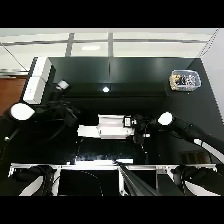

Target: Fold the box and place the chain.

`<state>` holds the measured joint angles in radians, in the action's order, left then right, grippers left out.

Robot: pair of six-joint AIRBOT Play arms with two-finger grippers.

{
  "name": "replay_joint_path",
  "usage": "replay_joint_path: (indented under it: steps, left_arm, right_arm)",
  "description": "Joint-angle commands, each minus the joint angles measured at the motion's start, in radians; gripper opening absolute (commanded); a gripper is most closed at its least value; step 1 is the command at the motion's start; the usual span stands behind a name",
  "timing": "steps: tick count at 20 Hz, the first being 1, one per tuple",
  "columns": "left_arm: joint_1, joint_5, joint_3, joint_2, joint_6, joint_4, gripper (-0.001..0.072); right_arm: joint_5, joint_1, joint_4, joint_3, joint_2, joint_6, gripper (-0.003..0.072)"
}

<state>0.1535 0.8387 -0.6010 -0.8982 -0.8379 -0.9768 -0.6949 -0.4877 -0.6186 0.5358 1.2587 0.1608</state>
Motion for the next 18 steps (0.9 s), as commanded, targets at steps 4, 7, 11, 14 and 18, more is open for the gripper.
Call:
replay_joint_path:
  steps: [4, 7, 11, 14, 18]
  left_arm:
    - [-0.286, 0.301, 0.055, -0.092, -0.720, -0.157, 0.0028]
    - [-0.266, 0.300, 0.085, -0.228, -0.635, 0.000, 0.0028]
    - [-0.158, 0.272, 0.072, -0.394, -0.506, 0.214, 0.0027]
    - [-0.045, 0.260, 0.037, -0.433, -0.488, 0.225, 0.0026]
    - [0.002, 0.304, -0.011, -0.431, -0.387, 0.234, 0.0027]
  right_arm:
    - [0.000, 0.001, 0.000, 0.000, -0.001, 0.000, 0.0181]
    - [0.000, 0.001, 0.000, 0.000, -0.001, 0.000, 0.0180]
    - [0.000, 0.001, 0.000, 0.000, -0.001, 0.000, 0.0181]
    - [0.000, 0.001, 0.001, 0.000, -0.001, 0.000, 0.0180]
    - [0.000, 0.001, 0.001, 0.000, -0.001, 0.000, 0.0180]
